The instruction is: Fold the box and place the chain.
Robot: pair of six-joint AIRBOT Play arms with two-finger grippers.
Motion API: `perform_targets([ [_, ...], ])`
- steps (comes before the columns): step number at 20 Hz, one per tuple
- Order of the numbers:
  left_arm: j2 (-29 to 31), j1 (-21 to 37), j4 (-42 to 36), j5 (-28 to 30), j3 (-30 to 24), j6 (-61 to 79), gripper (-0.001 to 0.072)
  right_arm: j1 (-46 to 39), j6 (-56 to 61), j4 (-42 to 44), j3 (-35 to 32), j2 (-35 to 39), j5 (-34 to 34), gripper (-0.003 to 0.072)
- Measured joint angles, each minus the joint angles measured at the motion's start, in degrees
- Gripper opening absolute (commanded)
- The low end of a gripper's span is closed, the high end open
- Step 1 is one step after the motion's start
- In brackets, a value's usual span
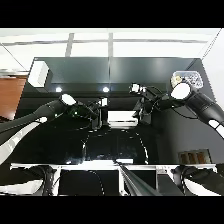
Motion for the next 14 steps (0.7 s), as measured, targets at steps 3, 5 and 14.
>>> perform_targets([
  [3, 0.00, 0.00, 0.00, 0.04, 0.00, 0.02, 0.0360, 0.00, 0.17, -0.07, 0.00, -0.28, 0.22, 0.0216],
  [5, 0.00, 0.00, 0.00, 0.02, 0.00, 0.04, 0.0360, 0.00, 0.20, -0.09, 0.00, -0.37, 0.26, 0.0216],
  [14, 0.00, 0.00, 0.04, 0.00, 0.00, 0.20, 0.0360, 0.00, 0.35, -0.15, -0.72, -0.46, 1.38, 0.0216],
])
